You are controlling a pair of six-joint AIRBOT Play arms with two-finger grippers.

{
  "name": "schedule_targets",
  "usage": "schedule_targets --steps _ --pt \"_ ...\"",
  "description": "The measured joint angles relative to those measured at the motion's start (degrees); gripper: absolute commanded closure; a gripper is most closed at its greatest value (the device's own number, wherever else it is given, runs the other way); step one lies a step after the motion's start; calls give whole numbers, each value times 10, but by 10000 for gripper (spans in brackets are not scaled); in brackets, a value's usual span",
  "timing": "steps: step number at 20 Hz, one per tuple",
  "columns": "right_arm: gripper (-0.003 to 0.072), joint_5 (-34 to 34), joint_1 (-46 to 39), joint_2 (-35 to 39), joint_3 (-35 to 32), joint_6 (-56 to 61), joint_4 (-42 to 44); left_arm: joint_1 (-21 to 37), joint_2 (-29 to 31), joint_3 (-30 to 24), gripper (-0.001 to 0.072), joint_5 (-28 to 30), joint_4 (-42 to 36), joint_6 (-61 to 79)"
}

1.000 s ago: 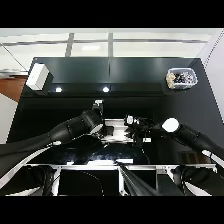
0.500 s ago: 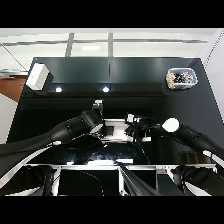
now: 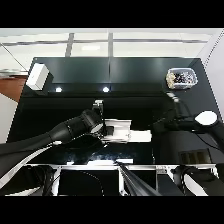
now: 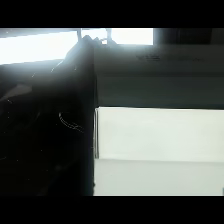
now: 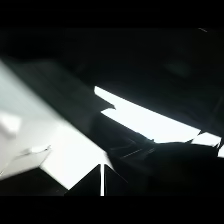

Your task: Fold the box and place the chain.

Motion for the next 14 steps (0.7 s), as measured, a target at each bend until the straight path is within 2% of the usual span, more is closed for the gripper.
schedule_targets --steps 2,5,9,12,14 --pt "658 17 -58 1 -15 86 -12 0 0 0 683 -2 0 0" --pt "658 28 -95 -9 -39 171 -18 0 0 0 683 -3 0 0" --pt "658 30 -73 -63 -55 212 0 0 0 0 683 -5 0 0" --pt "655 12 -18 -113 -58 197 68 0 0 0 683 -6 0 0" --pt "61 4 12 -131 -54 167 125 0 0 0 683 -6 0 -1"
